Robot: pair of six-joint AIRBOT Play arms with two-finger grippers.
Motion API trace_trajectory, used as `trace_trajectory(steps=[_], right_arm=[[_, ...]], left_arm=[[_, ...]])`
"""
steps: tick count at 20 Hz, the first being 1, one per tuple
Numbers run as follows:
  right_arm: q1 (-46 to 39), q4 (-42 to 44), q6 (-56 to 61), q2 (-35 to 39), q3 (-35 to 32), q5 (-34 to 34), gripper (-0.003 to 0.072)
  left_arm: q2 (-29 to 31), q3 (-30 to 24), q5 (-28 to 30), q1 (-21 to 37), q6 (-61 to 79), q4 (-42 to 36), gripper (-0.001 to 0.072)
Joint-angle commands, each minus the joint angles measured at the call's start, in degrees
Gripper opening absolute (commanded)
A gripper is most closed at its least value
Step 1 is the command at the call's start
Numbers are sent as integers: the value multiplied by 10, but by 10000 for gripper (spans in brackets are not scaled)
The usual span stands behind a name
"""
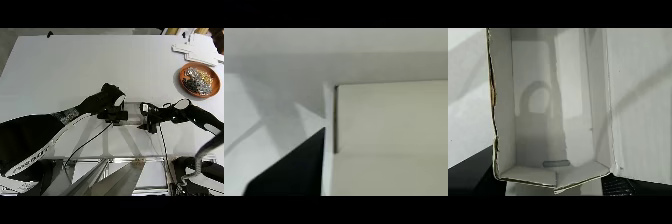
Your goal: Fold the box and place the chain.
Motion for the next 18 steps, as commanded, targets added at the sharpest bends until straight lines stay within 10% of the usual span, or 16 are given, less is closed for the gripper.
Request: trace_trajectory(steps=[1, 6, 9, 12, 17, 18], right_arm=[[0, 0, 0, 0, 0, 0, 407], [0, 0, 0, 0, 0, 0, 407], [0, 0, 0, 0, 0, 0, 407], [0, 0, 0, 0, 0, 0, 407], [0, 0, 0, 0, 0, 0, 407], [0, 0, 0, 0, 0, 0, 407]], left_arm=[[1, 1, -4, 2, 0, -3, 210], [1, 1, -4, 2, 0, -3, -3], [1, 1, 7, 2, 0, -5, 2], [6, 1, 7, 5, 75, -18, 286], [68, 1, -18, 39, 303, -62, 299], [86, 1, -57, 42, 337, -64, 390]])
